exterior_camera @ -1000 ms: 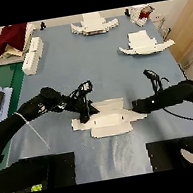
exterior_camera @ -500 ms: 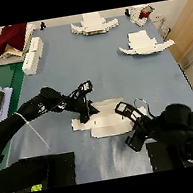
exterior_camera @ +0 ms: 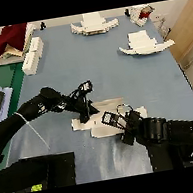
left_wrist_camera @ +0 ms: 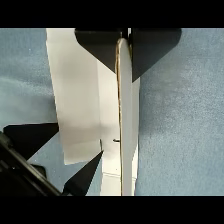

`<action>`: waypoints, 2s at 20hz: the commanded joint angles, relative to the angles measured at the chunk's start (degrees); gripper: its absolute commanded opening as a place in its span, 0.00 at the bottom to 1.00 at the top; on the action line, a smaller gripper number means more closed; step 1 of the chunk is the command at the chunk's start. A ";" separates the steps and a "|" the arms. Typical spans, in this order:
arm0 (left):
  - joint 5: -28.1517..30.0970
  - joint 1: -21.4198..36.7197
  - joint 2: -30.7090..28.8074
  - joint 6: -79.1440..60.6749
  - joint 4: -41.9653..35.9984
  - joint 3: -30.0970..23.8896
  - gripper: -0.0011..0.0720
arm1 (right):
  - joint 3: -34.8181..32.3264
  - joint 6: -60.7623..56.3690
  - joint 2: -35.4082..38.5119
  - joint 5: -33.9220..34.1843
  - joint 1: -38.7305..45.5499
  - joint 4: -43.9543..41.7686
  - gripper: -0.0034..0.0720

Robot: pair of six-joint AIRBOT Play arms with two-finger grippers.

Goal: Fold the box.

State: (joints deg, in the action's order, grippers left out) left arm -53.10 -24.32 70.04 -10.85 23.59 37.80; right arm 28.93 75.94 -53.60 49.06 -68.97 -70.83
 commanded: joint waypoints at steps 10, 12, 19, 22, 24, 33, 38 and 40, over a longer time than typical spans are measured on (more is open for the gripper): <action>0.02 0.02 0.00 0.00 0.00 -0.02 0.03 | 4.39 -11.52 3.34 5.16 -0.28 6.21 1.00; 0.02 0.02 0.00 -0.02 0.00 -0.02 0.03 | 4.37 -10.45 3.23 5.73 -0.26 6.60 1.00; 0.02 0.02 0.00 -0.02 0.00 -0.02 0.03 | 4.39 11.98 4.02 2.84 9.86 -3.72 1.00; 0.00 0.00 0.00 -0.02 0.00 -0.02 0.03 | 4.37 25.46 5.42 2.14 16.46 -10.82 1.00; 0.02 0.00 0.00 0.00 0.00 -0.02 0.03 | 4.33 35.93 5.51 1.44 21.22 -16.98 1.00; 0.02 0.00 0.00 -0.02 -0.02 -0.02 0.03 | 1.09 86.16 5.31 1.51 43.41 -52.00 1.00; 0.02 0.02 0.00 -0.02 0.00 -0.02 0.03 | 0.74 89.64 1.44 1.31 44.41 -53.86 1.00; 0.02 0.00 0.00 -0.02 0.00 -0.02 0.03 | 0.74 89.79 -0.52 1.40 44.37 -54.58 1.00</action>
State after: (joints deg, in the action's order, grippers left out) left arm -53.08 -24.32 70.04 -10.85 23.57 37.80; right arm 29.85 162.41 -51.77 50.39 -25.23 -122.63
